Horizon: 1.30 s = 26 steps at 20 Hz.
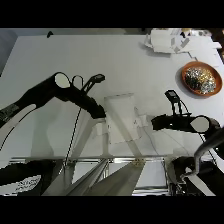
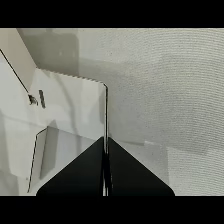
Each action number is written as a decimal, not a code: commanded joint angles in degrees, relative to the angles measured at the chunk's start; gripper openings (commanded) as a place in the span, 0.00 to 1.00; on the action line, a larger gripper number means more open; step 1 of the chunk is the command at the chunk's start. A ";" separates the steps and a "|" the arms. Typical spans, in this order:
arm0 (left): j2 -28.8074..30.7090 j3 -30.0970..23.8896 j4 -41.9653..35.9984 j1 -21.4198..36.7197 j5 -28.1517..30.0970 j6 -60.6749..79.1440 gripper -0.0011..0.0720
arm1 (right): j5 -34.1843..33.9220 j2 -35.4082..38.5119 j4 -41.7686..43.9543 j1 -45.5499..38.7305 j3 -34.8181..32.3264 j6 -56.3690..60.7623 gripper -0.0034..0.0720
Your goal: Fold the box and place the chain.
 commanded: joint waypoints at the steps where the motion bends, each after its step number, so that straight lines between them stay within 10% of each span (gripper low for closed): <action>1: -0.20 -3.54 -10.95 0.04 4.52 12.61 0.82 | -0.13 0.04 0.04 0.07 -0.02 0.02 0.07; 12: -8.68 -3.54 -19.91 -0.09 5.16 22.10 0.77 | -0.13 0.04 0.04 0.07 -0.02 0.02 0.07; 18: -8.92 -3.52 -20.06 -0.11 3.98 31.45 0.01 | -0.04 0.04 0.13 0.07 -0.02 0.02 0.07; 22: -8.44 -3.26 -20.87 -0.11 4.11 42.84 0.02 | 0.26 0.07 2.95 0.07 0.00 -0.02 0.09; 24: -8.33 -2.75 -22.14 -0.13 3.80 46.51 0.02 | 0.57 0.07 4.74 0.07 0.42 -0.20 0.46; 26: -8.35 -2.60 -22.10 -0.70 4.07 52.02 0.02 | 2.97 0.07 4.52 0.07 2.34 -0.39 0.59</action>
